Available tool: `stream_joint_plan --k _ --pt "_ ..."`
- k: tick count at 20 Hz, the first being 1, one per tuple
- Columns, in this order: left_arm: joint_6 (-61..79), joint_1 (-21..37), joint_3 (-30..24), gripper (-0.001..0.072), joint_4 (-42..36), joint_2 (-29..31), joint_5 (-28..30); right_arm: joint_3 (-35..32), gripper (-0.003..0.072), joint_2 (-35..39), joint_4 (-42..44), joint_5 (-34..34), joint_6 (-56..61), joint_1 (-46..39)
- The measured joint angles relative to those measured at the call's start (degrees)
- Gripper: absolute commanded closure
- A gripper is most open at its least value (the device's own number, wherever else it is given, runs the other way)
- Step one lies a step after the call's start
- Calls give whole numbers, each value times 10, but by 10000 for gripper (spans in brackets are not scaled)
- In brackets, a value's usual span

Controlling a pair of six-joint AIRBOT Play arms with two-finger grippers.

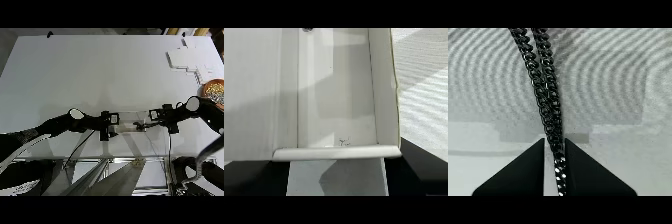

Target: Fold the box and place the chain.

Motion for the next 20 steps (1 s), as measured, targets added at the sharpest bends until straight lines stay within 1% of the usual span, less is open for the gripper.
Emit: stream_joint_plan --k 7,8,9,11,12,16,20 --pt "0 0 0 365 0 0 0 -7 587 -1 0 -9 -13 0" --pt "0 0 0 365 0 0 0 -10 601 -1 1 -10 -13 0" --pt "0 0 0 365 0 0 0 -13 648 0 2 -10 -14 0" --pt "0 0 0 365 0 0 0 -17 650 1 2 -12 -15 0" --pt "0 0 0 365 0 0 0 -18 665 4 2 -14 -15 0" --pt "0 0 0 365 0 0 0 -21 665 32 -1 -11 -14 0" --pt "0 0 0 365 0 0 0 -21 665 85 5 8 -10 0"
